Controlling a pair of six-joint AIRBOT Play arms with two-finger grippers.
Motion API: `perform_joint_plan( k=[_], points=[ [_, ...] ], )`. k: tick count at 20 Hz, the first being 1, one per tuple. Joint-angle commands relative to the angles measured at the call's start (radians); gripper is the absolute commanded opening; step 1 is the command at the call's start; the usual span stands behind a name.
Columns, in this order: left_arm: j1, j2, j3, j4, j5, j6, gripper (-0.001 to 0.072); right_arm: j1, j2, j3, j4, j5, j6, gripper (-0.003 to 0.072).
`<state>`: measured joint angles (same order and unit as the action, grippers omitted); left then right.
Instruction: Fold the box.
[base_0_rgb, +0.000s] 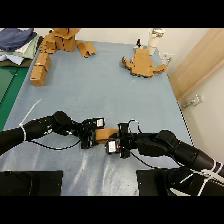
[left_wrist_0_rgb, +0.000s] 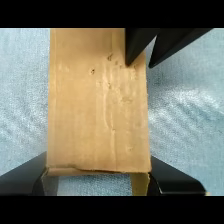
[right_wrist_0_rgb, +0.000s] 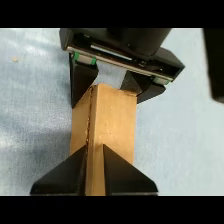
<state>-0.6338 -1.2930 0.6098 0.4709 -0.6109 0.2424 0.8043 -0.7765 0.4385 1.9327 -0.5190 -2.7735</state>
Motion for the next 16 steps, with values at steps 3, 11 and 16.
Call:
perform_joint_plan(
  k=[3,11,16],
  points=[
    [0.000,0.000,0.000,0.000,0.001,-0.001,0.0336,-0.001,0.037,0.001,-0.037,-0.017,0.163,0.0306],
    [0.000,0.000,0.000,0.000,0.002,-0.001,0.0336,-0.001,0.121,0.001,0.012,-0.211,0.816,0.0240],
    [0.000,0.000,0.000,0.000,0.002,0.000,0.0335,-0.001,0.186,-0.003,0.145,-0.329,1.439,0.0003]
  ],
)
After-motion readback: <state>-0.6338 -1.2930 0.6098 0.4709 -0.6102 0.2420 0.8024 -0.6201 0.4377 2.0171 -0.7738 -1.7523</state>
